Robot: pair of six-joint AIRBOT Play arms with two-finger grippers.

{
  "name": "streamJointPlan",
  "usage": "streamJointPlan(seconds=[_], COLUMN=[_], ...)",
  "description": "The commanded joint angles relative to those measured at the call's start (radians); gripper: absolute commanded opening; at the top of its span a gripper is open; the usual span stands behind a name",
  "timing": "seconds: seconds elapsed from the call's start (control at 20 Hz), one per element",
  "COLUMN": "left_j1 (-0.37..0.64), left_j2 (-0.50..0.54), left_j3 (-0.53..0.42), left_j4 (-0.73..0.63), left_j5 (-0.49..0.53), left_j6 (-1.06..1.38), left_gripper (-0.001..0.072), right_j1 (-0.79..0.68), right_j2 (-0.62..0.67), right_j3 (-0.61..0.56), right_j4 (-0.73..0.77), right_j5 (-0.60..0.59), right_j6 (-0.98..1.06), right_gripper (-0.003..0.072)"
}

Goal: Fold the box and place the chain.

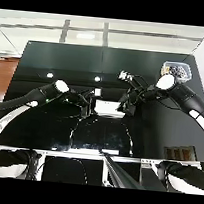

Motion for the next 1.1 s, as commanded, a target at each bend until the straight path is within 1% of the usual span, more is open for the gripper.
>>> streamJointPlan(seconds=[0.0, 0.05, 0.35, 0.4, 1.05], left_j1=[-0.001, -0.001, -0.001, -0.001, -0.001], left_j2=[-0.001, -0.001, -0.001, -0.001, -0.001], left_j3=[0.0, 0.0, 0.0, 0.0, 0.0], left_j4=[0.0, 0.0, 0.0, 0.0, 0.0], left_j5=[0.0, 0.0, 0.0, 0.0, 0.0], left_j6=[0.0, 0.0, 0.0, 0.0, 0.0], left_gripper=[0.0389, 0.039, 0.039, 0.039, 0.039], right_j1=[0.001, 0.001, 0.001, 0.001, 0.011], right_j2=[0.0, 0.0, 0.0, 0.0, -0.002], right_j3=[0.0, 0.0, 0.0, 0.0, -0.003], right_j4=[-0.002, -0.002, -0.002, -0.002, -0.008], right_j5=[-0.003, -0.003, -0.003, -0.002, 0.023], right_j6=[-0.002, -0.001, -0.001, -0.001, 0.001], right_gripper=[0.0358, 0.0264, 0.0256, 0.0197, 0.0201])
